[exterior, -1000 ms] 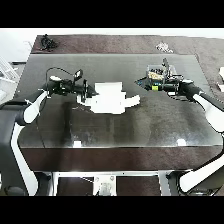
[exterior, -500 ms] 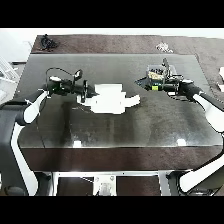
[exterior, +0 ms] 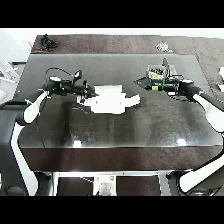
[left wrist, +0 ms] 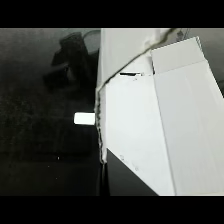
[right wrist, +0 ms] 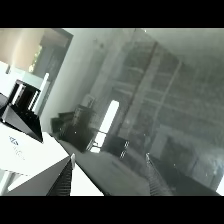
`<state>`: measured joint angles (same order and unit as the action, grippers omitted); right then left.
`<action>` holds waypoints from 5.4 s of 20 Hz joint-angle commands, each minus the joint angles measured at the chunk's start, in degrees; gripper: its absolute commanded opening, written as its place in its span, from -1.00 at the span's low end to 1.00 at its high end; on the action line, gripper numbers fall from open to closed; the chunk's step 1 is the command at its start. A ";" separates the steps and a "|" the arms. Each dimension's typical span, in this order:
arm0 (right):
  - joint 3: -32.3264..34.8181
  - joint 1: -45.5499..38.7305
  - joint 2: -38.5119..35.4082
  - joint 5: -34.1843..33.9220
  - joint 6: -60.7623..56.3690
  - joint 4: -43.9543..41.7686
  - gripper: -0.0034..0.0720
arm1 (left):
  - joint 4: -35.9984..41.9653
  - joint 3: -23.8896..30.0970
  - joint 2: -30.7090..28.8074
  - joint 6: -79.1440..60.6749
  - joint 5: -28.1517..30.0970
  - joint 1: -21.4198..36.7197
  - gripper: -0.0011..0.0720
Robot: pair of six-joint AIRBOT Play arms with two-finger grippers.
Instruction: Fold the box and place the chain.
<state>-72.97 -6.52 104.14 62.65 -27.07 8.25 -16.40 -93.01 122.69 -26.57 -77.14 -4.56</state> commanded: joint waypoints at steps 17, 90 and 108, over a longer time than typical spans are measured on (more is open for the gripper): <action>15.58 22.05 -22.73 -16.87 18.32 43.39 0.66 | 0.52 -0.02 -0.04 0.02 -0.22 0.04 -0.92; -6.51 15.43 3.21 3.91 48.39 23.65 0.76 | 0.55 -0.02 -0.04 0.02 -0.20 0.04 -0.91; -11.76 15.50 10.40 8.59 49.72 21.31 0.76 | 0.55 -0.02 -0.04 0.02 -0.22 0.04 -0.91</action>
<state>-84.18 8.91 113.78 71.11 22.26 29.52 -15.86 -92.97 122.69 -26.55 -77.41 -4.58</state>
